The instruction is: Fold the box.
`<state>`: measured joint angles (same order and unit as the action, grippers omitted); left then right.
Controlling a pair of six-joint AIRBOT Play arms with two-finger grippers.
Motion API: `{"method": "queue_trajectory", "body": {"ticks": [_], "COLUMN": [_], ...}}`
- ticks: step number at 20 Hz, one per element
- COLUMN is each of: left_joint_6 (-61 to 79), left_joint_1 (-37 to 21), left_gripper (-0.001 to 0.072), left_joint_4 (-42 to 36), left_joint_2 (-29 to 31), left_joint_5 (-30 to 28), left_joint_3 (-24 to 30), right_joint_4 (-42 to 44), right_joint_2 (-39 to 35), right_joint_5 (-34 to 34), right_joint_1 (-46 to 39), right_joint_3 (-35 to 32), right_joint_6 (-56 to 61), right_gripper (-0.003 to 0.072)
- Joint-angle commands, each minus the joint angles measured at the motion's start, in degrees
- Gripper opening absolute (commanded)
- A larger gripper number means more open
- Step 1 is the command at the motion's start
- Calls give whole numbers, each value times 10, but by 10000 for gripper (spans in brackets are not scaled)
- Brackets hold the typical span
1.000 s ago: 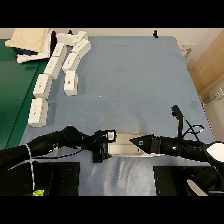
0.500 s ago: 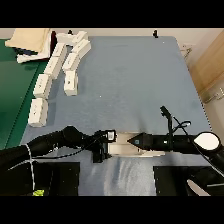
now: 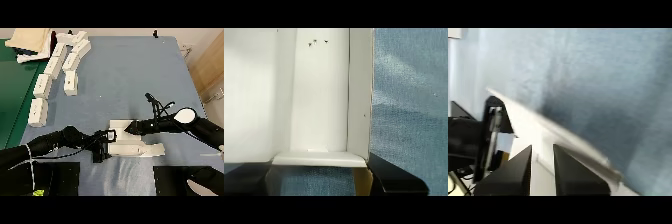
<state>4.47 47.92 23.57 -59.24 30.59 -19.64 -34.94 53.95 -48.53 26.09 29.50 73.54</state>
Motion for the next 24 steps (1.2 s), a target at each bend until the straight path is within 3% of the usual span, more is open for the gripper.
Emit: {"method": "queue_trajectory", "body": {"ticks": [1, 6, 24], "left_joint_6": [0, 0, 0], "left_joint_1": [-1, -1, -1], "left_gripper": [441, 441, 441], "left_joint_4": [0, 0, 0], "left_joint_2": [0, 0, 0], "left_joint_5": [0, 0, 0], "left_joint_3": [0, 0, 0], "right_joint_4": [-32, -32, -25], "right_joint_2": [62, 91, 67], "right_joint_5": [8, 11, 10], "right_joint_1": [1, 1, 1], "right_joint_3": [12, 12, 13], "right_joint_6": [-21, -42, -46], "right_gripper": [195, 195, 195]}}
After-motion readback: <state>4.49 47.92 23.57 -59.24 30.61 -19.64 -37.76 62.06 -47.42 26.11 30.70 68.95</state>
